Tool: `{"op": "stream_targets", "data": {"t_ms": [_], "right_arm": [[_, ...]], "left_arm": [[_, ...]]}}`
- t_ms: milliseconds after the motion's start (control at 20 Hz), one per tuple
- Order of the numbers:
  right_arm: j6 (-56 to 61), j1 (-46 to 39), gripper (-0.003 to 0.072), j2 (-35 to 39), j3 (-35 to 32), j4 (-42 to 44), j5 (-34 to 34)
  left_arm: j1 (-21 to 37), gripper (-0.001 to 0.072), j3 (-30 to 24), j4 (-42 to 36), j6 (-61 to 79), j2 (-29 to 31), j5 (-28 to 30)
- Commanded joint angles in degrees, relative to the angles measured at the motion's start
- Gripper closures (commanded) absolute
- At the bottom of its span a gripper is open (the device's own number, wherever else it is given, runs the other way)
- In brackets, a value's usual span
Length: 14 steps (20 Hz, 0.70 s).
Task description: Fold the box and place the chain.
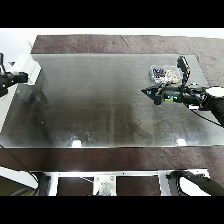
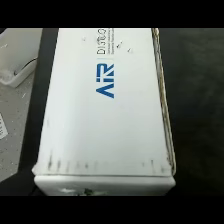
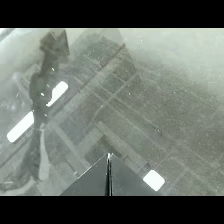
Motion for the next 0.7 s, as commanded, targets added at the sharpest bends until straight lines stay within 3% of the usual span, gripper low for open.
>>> {"op": "stream_targets", "data": {"t_ms": [0, 550, 600, 650], "right_arm": [[0.02, 0.07, 0.0675, 0.02, -0.02, 0.63, 0.07], [0.44, 0.04, 0.0674, 0.02, -0.22, 0.59, 0.04], [0.42, 0.04, 0.0674, 0.02, -0.22, 0.59, 0.04], [0.44, 0.07, 0.0674, 0.02, -0.22, 0.59, 0.04]], "left_arm": [[-0.98, 0.0692, 0.24, -4.79, 6.56, -1.05, -0.15], [-1.62, 0.0689, 0.76, -6.67, 6.8, -1.99, 4.59], [-1.62, 0.0577, 0.76, -6.69, 7.85, -1.97, 3.93], [-1.62, 0.0258, 0.76, -6.71, 8.7, -1.99, 3.58]]}}
